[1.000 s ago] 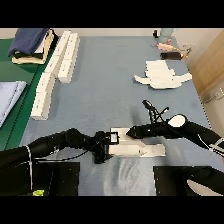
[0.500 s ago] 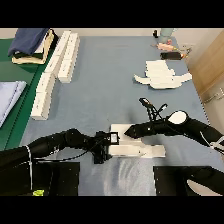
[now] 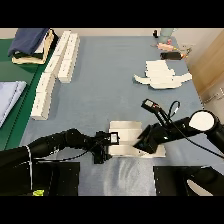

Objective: Fold the box.

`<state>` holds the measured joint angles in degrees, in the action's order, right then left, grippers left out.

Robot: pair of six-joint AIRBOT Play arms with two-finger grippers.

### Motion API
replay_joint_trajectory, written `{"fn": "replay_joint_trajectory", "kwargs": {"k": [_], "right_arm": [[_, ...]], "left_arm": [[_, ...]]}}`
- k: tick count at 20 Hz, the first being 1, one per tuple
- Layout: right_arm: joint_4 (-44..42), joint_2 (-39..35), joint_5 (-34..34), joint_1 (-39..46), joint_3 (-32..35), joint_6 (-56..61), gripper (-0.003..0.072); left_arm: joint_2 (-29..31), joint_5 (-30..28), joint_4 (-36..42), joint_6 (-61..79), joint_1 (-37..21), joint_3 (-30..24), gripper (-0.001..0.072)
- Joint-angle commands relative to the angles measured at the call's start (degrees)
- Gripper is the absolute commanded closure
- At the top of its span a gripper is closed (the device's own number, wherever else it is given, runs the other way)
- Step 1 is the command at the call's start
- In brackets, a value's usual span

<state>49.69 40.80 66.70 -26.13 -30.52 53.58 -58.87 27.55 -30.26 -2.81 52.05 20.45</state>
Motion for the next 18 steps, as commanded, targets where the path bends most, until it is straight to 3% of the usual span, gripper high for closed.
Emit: {"fn": "replay_joint_trajectory", "kwargs": {"k": [1, 5, 8, 15, 18], "right_arm": [[9.7, -5.6, 8.0, -0.1, 3.4, -2.1, 0.0110], [17.4, -12.3, 3.6, 0.0, 8.7, -13.9, 0.0092], [19.8, -17.7, -1.7, 0.0, 12.3, -20.4, 0.0030], [8.9, -16.2, -13.4, 0.0, 18.1, -36.3, 0.0035], [5.9, -14.1, -15.1, -0.1, 18.8, -40.2, 0.0254]], "left_arm": [[0.0, 0.0, 0.0, 0.0, 0.0, 0.0, 0.0248], [0.0, 0.0, 0.0, 0.0, 0.0, 0.0, 0.0248], [0.0, 0.0, 0.0, 0.0, 0.0, 0.0, 0.0248], [0.0, 0.0, 0.0, 0.0, 0.0, 0.0, 0.0248], [0.0, 0.0, 0.0, 0.0, 0.0, 0.0, 0.0248]]}}
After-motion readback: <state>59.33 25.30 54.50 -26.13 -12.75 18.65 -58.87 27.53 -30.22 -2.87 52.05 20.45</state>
